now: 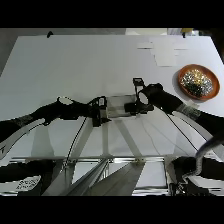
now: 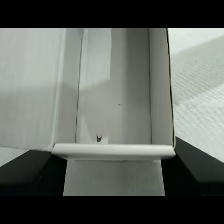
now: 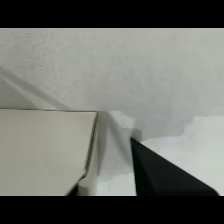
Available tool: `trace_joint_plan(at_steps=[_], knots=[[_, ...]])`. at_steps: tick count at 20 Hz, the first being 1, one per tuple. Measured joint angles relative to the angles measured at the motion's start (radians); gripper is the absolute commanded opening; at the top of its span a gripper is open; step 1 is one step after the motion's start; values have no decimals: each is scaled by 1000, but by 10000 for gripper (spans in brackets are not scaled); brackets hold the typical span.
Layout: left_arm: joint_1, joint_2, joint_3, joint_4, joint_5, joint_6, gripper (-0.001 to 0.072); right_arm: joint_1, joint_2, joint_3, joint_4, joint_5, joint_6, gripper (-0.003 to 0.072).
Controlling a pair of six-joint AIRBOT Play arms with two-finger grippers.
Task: Fold the box and place the chain.
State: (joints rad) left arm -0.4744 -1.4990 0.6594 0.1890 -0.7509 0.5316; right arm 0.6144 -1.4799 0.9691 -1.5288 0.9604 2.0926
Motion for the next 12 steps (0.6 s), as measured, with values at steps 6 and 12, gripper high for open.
trace_joint_plan(at_steps=[6,12], knots=[[-1,0,0,-1,-1,0,14,0,142,2,-10,46,-159,413],[-1,0,0,-1,-2,0,14,-95,323,57,-33,150,-352,313]])
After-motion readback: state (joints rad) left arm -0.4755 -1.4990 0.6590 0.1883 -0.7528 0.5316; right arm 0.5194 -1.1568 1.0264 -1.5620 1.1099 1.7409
